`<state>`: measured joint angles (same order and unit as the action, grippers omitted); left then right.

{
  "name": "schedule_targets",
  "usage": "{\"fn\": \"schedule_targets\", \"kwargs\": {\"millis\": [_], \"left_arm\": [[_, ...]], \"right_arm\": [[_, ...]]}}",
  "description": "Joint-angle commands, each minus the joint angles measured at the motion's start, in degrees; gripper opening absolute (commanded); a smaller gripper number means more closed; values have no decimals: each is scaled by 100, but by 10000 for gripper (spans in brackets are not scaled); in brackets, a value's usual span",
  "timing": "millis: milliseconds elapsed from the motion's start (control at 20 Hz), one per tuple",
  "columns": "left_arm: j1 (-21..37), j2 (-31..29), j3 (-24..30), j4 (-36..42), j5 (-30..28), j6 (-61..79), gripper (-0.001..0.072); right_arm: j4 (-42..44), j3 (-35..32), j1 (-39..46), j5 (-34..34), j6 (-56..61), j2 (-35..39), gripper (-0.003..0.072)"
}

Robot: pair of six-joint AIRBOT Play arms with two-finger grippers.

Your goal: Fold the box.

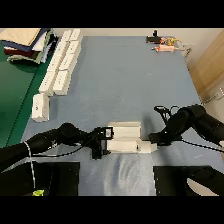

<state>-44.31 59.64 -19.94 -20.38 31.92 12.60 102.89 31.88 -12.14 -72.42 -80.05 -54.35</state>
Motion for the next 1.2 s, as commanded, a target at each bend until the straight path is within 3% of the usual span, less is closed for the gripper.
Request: {"fn": "schedule_targets", "kwargs": {"millis": [0,200,350,400,650,800,1000,1150], "left_arm": [[2,0,-4,0,0,0,427],[2,0,-4,0,0,0,427],[2,0,-4,0,0,0,427],[2,0,-4,0,0,0,427],[2,0,-4,0,0,0,427],[2,0,-4,-2,0,0,427],[2,0,-4,0,0,0,427],[0,0,-4,0,2,0,427]], "right_arm": [[538,31,50,-28,-166,140,3],[658,28,48,-162,-350,229,4],[1307,31,48,-164,-704,232,5],[1449,33,48,-160,-772,236,55],[1421,57,50,-166,-850,385,63],[817,79,50,-203,-732,472,21],[-920,55,52,-201,146,442,4],[-927,-146,74,-116,164,317,4]]}}
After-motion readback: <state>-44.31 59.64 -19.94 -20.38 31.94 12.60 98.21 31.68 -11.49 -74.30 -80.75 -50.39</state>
